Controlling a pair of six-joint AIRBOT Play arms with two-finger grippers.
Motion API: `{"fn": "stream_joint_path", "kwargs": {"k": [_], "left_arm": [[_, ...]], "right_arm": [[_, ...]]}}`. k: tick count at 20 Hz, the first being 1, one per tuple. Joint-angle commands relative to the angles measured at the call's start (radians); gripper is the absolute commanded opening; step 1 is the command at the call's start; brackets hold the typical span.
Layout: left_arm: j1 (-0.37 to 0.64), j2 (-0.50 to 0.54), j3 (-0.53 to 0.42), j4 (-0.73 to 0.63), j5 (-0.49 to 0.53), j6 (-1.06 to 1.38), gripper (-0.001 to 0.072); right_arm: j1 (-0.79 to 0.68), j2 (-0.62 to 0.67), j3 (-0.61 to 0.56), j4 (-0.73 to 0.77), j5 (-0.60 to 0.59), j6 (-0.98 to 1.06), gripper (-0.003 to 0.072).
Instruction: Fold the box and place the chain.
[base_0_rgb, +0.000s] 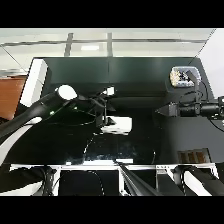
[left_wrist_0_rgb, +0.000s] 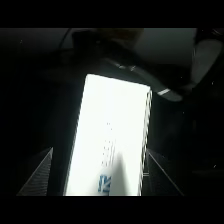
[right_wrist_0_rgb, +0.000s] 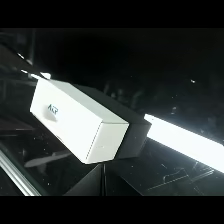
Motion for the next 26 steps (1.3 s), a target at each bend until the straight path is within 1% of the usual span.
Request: {"fn": "stream_joint_path", "kwargs": {"k": [1,3,7,11,13,15,18,22,26], "left_arm": [[-0.025,-0.125,0.103,0.019,-0.096,-0.098,0.0710],[-0.030,-0.148,0.116,0.032,-0.129,-0.099,0.0710],[-0.051,-0.150,0.121,0.098,-0.132,-0.098,0.0710],[-0.070,-0.150,0.126,0.135,-0.133,-0.098,0.0710],[-0.079,-0.150,0.142,0.160,-0.137,-0.098,0.0710],[-0.091,-0.150,0.165,0.219,-0.140,-0.099,0.0710],[-0.114,-0.150,0.190,0.301,-0.143,-0.132,0.0710],[-0.153,-0.150,0.200,0.405,-0.151,-0.214,0.0710],[-0.179,-0.152,0.200,0.446,-0.134,-0.324,0.0710]], "right_arm": [[-0.002,0.002,0.000,0.001,0.001,0.000,0.0018],[-0.002,0.002,0.000,0.001,0.001,0.000,0.0018],[-0.002,0.002,0.000,0.000,0.000,0.000,0.0019],[-0.002,0.002,0.000,0.000,0.000,0.000,0.0019],[-0.002,0.002,0.000,0.000,0.000,0.000,0.0019],[-0.002,0.002,0.000,0.000,0.000,0.000,0.0019],[-0.002,0.002,0.000,0.000,0.000,0.000,0.0019],[-0.002,0.002,0.000,0.000,-0.001,0.000,0.0019],[-0.002,0.002,0.000,0.000,-0.002,0.000,0.0019]]}}
